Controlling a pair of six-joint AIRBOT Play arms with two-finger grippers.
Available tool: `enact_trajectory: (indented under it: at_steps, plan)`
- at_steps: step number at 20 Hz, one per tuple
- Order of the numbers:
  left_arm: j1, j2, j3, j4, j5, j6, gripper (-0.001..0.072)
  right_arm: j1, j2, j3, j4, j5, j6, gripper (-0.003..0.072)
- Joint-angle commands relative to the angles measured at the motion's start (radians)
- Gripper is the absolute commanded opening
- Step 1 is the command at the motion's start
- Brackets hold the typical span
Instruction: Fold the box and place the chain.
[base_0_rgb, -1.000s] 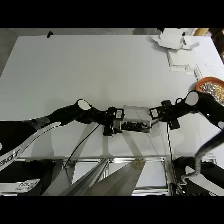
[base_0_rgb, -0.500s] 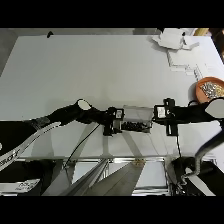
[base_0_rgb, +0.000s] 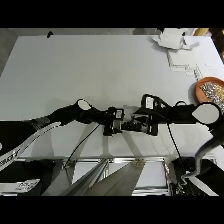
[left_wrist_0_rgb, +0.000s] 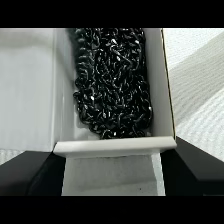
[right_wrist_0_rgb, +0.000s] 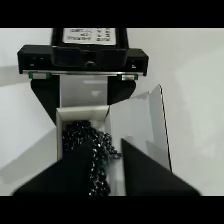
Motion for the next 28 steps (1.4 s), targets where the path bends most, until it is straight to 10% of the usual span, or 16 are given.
enact_trajectory:
  at_steps: [1, 3, 6, 14, 19, 28]
  plan:
    - [0.0, 0.001, 0.0, 0.0, 0.0, 0.0, 0.0313, 0.017, -0.05, 0.032, -0.085, 0.003, 0.128, 0.029]
    - [0.0, 0.001, 0.0, 0.0, 0.0, 0.0, 0.0313, 0.016, -0.077, 0.132, -0.145, 0.099, 0.169, 0.0282]
    - [0.0, 0.001, 0.0, 0.001, 0.0, 0.0, 0.0313, 0.01, -0.146, 0.325, -0.193, 0.182, 0.199, 0.0018]
    - [0.0, 0.001, 0.0, 0.0, 0.0, 0.0, 0.0313, -0.047, -0.35, 0.349, -0.247, 0.232, 0.332, 0.0019]
    - [0.0, 0.001, 0.0, 0.0, 0.0, 0.0, 0.0313, 0.029, -0.295, 0.214, -0.246, 0.237, 0.328, 0.0237]
    - [0.0, 0.001, 0.0, 0.0, 0.0, 0.0, 0.0313, 0.134, -0.124, 0.056, -0.266, 0.124, 0.291, 0.0325]
